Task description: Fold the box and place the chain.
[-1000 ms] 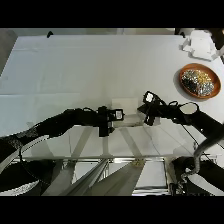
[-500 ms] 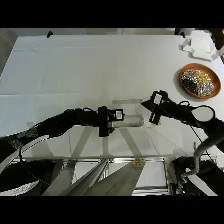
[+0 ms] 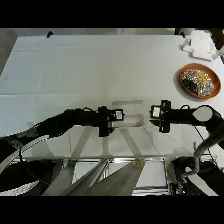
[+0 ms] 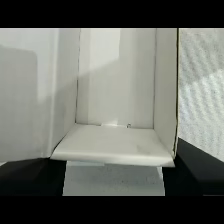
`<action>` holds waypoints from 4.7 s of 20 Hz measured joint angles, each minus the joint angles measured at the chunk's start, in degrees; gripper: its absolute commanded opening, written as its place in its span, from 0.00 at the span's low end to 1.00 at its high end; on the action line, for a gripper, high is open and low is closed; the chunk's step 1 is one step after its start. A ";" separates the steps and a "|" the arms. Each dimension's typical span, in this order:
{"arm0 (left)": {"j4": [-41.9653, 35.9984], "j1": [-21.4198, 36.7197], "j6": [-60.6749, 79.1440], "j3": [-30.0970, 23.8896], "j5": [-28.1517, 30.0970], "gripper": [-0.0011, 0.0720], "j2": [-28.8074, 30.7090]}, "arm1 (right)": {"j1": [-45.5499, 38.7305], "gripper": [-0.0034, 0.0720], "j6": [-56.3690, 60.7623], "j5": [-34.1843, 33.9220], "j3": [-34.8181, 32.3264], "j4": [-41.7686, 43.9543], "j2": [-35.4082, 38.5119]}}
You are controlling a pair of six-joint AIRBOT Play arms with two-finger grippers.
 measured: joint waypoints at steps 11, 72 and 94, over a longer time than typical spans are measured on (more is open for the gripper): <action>0.00 0.00 0.00 0.00 0.00 0.20 0.00 | 4.48 0.28 -6.75 -1.84 0.02 1.81 -7.08; -0.02 -0.02 0.00 0.00 -0.04 0.20 0.04 | -19.91 0.07 55.30 5.88 -0.02 -3.76 -0.50; -0.02 -0.02 -0.02 0.00 0.00 0.20 0.04 | -16.41 0.08 55.12 13.35 0.02 12.31 -18.75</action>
